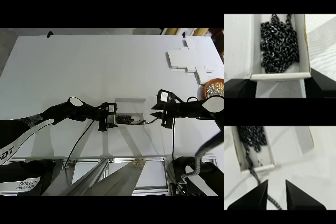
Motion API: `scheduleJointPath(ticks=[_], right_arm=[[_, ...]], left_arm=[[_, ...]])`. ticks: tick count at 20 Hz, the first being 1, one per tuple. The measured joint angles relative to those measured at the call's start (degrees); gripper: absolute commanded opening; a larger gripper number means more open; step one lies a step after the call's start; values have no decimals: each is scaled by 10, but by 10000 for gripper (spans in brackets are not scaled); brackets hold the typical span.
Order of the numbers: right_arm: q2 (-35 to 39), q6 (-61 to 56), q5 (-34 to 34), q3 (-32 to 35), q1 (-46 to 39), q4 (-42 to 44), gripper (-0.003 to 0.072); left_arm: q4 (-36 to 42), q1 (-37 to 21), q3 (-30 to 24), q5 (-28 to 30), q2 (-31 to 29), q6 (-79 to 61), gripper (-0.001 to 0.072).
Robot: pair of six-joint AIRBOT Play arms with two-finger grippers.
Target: Fold the box and place the chain.
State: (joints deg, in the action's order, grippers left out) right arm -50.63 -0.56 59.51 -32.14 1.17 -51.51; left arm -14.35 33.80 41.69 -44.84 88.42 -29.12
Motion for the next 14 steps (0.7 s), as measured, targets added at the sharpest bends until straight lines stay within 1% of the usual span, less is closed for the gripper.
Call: scheduleJointPath(ticks=[2, 5, 8, 12, 13, 14], right_arm=[[-17, 5, 5, 7, -10, -19, 222], [-43, 20, 2, 29, 0, -34, 221], [-61, 38, -19, 50, 13, -55, 219], [-72, 49, -57, 61, 20, -81, 217], [-76, 49, -63, 62, 21, -83, 171], [-82, 51, -68, 63, 21, -87, 156]], left_arm=[[0, 0, 0, 0, 0, 0, 135], [0, 0, 0, 0, 0, 0, 135], [0, 0, 0, 0, 0, 0, 135], [0, 0, 0, 0, 0, 0, 135], [0, 0, 0, 0, 0, 0, 135], [0, 0, 0, 0, 0, 0, 135]])
